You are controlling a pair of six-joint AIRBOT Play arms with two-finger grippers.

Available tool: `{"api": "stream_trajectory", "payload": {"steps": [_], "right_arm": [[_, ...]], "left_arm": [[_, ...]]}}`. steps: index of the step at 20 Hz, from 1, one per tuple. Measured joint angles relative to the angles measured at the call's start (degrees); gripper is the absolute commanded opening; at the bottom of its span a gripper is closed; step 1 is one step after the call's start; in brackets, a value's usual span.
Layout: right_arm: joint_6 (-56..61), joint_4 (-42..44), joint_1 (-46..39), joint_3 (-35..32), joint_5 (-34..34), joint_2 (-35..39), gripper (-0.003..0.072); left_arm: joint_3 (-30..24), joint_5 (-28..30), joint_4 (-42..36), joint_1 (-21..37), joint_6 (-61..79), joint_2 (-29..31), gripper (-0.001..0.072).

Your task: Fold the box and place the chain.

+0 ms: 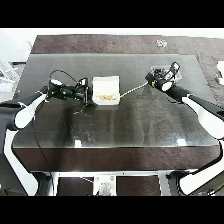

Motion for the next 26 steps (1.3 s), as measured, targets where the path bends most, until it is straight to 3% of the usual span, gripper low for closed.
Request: {"api": "stream_trajectory", "payload": {"steps": [11, 14, 20, 26], "right_arm": [[-10.14, -0.02, 8.37, 0.07, -0.02, 31.36, 0.0017], [-13.25, -0.04, 12.52, 0.07, 0.0, 36.94, 0.0017], [-17.77, -0.07, 22.25, -0.02, 0.09, 39.91, 0.0017], [-19.39, -0.02, 26.97, -0.15, 0.22, 36.11, 0.0017]], "left_arm": [[0.0, 0.0, -0.02, 0.0, 0.0, 0.0, 0.0411], [0.0, 0.0, -0.02, 0.0, 0.0, 0.0, 0.0411], [0.0, 0.0, -0.02, 0.0, 0.0, 0.0, 0.0411], [0.0, 0.0, -0.02, 0.0, 0.0, 0.0, 0.0411]]}}
